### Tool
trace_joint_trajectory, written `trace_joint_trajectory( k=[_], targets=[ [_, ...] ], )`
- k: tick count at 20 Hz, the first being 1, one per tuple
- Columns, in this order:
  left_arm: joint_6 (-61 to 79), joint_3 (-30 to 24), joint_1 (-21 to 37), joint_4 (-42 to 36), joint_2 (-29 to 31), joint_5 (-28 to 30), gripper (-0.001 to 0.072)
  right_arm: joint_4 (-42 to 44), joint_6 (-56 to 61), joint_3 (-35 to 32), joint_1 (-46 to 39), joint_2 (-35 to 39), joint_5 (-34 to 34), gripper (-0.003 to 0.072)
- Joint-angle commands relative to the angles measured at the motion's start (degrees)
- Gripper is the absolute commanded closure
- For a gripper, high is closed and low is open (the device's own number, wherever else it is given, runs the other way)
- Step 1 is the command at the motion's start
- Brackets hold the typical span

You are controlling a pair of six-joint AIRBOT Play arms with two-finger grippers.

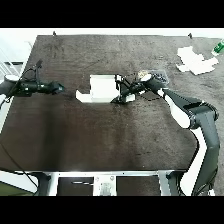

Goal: Fold the box and place the chain.

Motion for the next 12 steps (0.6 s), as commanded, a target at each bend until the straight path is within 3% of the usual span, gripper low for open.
trace_joint_trajectory(
  k=[1,7,12],
  targets=[
    [-8.0,-0.3,2.1,2.1,0.0,-3.5,0.0693,0.0,0.0,0.0,0.0,0.0,0.0,0.0119],
    [-10.8,-0.2,1.2,3.1,-2.4,-7.1,0.0693,0.0,0.0,0.0,0.0,0.0,0.0,0.0119],
    [-12.3,2.3,-3.4,4.5,-6.8,-6.7,0.0692,0.0,0.0,0.0,0.0,0.0,0.0,0.0119]
  ],
)
